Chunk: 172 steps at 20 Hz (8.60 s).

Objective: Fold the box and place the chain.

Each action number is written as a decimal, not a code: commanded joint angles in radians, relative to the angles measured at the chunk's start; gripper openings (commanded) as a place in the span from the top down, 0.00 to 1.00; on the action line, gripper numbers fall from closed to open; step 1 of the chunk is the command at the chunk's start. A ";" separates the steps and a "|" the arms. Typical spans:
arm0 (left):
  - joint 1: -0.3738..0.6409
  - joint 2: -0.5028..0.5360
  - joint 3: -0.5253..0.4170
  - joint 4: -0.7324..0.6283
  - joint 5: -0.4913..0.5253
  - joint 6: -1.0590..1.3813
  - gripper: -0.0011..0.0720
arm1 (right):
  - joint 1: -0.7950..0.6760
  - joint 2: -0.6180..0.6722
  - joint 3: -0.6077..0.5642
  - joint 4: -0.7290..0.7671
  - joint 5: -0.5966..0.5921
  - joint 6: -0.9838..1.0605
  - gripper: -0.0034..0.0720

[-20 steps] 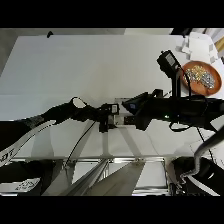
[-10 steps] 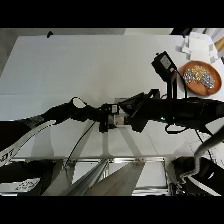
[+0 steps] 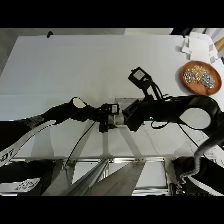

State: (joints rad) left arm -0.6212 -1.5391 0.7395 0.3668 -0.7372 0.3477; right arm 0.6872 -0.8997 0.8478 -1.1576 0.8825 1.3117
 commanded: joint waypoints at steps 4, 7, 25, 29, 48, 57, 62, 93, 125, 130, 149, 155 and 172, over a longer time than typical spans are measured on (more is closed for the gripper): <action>0.000 0.001 0.000 0.000 0.000 0.000 0.61 | 0.001 -0.142 -0.001 -0.023 0.014 0.001 0.93; 0.000 0.001 0.000 0.000 0.000 0.000 0.61 | 0.001 -0.191 -0.001 -0.024 0.012 0.020 0.93; 0.000 0.001 0.000 0.000 0.000 0.000 0.61 | -0.098 -0.083 0.024 -0.077 0.098 0.130 0.64; 0.000 0.001 0.000 0.000 0.000 0.000 0.61 | -0.298 0.018 0.025 -0.192 0.247 0.127 0.64; 0.000 0.001 0.000 0.000 0.000 0.000 0.61 | -0.637 -0.459 0.134 -0.420 0.018 0.182 0.52; 0.000 0.001 0.000 0.000 0.000 0.000 0.61 | -0.637 -0.577 0.138 -0.416 0.004 0.211 0.54; 0.000 0.001 0.000 0.000 0.000 0.000 0.61 | -0.637 -0.595 0.138 -0.416 -0.016 0.211 0.54; 0.000 0.001 0.000 0.000 0.000 0.000 0.61 | -0.637 -0.497 0.138 -0.376 0.122 0.097 0.93; 0.000 0.001 0.000 0.000 0.000 0.000 0.61 | -0.333 0.058 0.082 0.173 0.234 -0.132 0.93; 0.000 0.001 0.000 0.000 0.000 0.000 0.61 | -0.239 0.000 0.027 0.164 0.169 -0.102 0.93; 0.000 0.001 0.000 0.000 0.000 0.000 0.61 | -0.241 -0.160 -0.108 0.153 0.095 -0.082 0.61; 0.000 0.001 0.000 0.000 0.000 0.000 0.61 | -0.429 -0.027 -0.109 -0.073 0.266 -0.082 0.62; 0.000 0.001 0.000 0.000 0.000 0.000 0.61 | -0.518 -0.280 -0.109 0.125 0.223 -1.518 0.51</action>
State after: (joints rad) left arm -0.6212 -1.5391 0.7395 0.3668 -0.7372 0.3477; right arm 0.1699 -1.1522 0.7391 -1.1244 1.1168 -0.0502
